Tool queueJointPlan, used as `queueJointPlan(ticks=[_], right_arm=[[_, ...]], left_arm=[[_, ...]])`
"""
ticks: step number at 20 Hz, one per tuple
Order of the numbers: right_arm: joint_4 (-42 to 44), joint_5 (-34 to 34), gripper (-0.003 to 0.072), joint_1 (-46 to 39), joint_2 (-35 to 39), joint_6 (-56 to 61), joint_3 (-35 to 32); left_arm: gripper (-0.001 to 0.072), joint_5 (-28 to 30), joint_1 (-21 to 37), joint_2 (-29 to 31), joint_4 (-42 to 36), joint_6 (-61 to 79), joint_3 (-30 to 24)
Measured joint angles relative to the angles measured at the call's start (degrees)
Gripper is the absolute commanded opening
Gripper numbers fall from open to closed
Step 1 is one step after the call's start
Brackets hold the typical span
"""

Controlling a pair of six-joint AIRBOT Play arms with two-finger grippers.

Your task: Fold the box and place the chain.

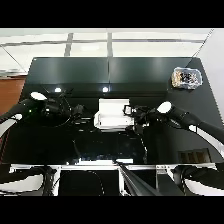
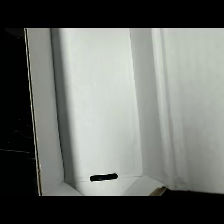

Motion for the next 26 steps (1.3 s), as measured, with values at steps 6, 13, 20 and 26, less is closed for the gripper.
queueJointPlan(ticks=[6,13,20,26], right_arm=[[0.00,-0.02,0.0238,0.00,-0.02,0.00,0.00],[0.00,-0.02,0.0238,0.00,-0.02,-0.02,0.00],[0.00,-0.09,0.0238,-0.02,-0.02,0.02,0.00],[0.04,-0.17,0.0238,0.00,-0.02,0.02,0.00]], left_arm=[[0.0535,-1.36,-3.39,0.00,-0.55,-1.29,1.81],[0.0535,2.86,-10.32,0.09,3.26,-8.52,5.25],[0.0499,6.19,-18.10,0.09,14.86,-21.88,11.30],[0.0499,8.52,-24.20,0.09,28.94,-35.63,14.23]])
